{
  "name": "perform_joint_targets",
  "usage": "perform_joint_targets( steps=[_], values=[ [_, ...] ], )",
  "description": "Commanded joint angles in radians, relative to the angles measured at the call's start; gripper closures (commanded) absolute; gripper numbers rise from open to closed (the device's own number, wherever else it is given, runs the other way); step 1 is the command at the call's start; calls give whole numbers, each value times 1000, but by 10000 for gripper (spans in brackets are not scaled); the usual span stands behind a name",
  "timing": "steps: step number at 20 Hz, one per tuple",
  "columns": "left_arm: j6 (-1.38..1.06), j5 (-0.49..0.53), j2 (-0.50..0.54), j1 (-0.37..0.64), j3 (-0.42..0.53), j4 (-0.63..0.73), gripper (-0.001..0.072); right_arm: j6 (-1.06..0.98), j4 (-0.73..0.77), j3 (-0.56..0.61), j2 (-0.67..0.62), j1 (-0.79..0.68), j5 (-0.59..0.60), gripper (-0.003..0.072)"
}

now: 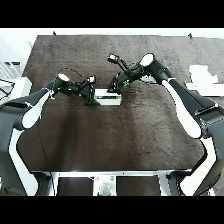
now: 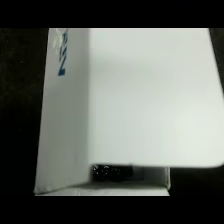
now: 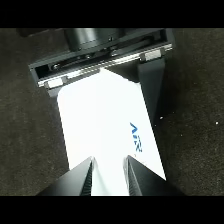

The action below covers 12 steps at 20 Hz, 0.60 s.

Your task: Fold the box and place the chain.

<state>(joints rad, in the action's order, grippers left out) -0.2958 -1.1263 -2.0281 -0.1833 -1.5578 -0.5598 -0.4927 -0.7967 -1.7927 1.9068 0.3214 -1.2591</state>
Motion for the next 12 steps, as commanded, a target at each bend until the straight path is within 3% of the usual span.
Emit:
perform_joint_targets(
  steps=[1,9,11,12],
  values=[
    [0,0,1,0,0,0,247,0,-2,-1,3,1,-2,422],
    [0,0,1,0,-1,0,247,0,8,-20,32,0,54,424],
    [0,0,1,0,-1,0,247,0,25,-26,32,6,52,494],
    [0,0,1,0,-1,0,247,0,18,-23,32,8,43,493]
  ],
)
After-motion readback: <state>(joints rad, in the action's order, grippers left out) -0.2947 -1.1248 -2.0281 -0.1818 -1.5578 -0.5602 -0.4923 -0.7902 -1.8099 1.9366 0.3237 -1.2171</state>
